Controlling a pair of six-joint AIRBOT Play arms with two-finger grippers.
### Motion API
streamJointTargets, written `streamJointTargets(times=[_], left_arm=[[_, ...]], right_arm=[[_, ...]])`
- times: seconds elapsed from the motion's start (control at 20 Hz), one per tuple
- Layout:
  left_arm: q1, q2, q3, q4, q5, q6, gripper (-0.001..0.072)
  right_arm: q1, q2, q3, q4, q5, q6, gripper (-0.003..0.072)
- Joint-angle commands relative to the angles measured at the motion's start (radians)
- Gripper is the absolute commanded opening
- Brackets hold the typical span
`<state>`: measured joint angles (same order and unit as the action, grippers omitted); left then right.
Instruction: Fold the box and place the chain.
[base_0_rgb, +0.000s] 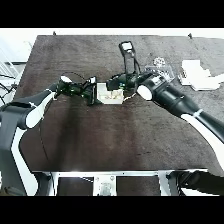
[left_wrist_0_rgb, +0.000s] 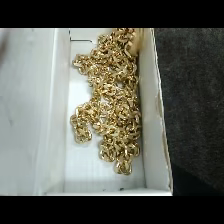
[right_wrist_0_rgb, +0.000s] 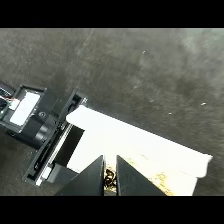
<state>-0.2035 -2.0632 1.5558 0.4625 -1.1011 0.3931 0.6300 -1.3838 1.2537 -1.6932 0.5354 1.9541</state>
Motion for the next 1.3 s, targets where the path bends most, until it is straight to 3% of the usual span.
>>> streamJointTargets(times=[0.0,0.15,0.25,0.45,0.6,0.7,0.75,1.0,1.25], left_arm=[[0.0,0.0,0.0,0.0,0.0,0.0,0.0464],[0.0,0.0,0.0,0.0,0.0,0.0,0.0464],[0.0,0.0,0.0,0.0,0.0,0.0,0.0464],[0.0,0.0,0.0,0.0,-0.002,0.0,0.0464],[0.0,0.0,0.0,0.0,-0.002,0.0,0.0464],[0.0,0.0,0.0,0.0,-0.001,0.0,0.0464],[0.0,0.0,0.0,0.0,-0.001,0.0,0.0464],[0.0,0.0,0.0,0.0,0.001,0.0,0.0464],[0.0,0.0,0.0,0.0,0.001,0.0,0.0464]], right_arm=[[0.006,-0.091,-0.002,0.045,-0.08,0.003,0.0008],[0.006,-0.154,-0.002,0.063,-0.083,0.002,0.0037],[0.003,-0.17,-0.002,0.052,-0.082,0.001,0.0441],[-0.044,-0.11,-0.002,-0.056,-0.022,-0.002,0.045],[-0.161,-0.053,-0.011,-0.13,0.104,-0.001,0.0452],[-0.278,-0.053,-0.035,-0.127,0.104,0.003,0.0476],[-0.34,-0.063,-0.047,-0.108,0.088,0.003,0.0549],[-0.527,-0.203,-0.046,0.104,-0.117,-0.067,0.0549],[-0.533,-0.385,0.074,0.261,-0.135,-0.209,0.0536]])
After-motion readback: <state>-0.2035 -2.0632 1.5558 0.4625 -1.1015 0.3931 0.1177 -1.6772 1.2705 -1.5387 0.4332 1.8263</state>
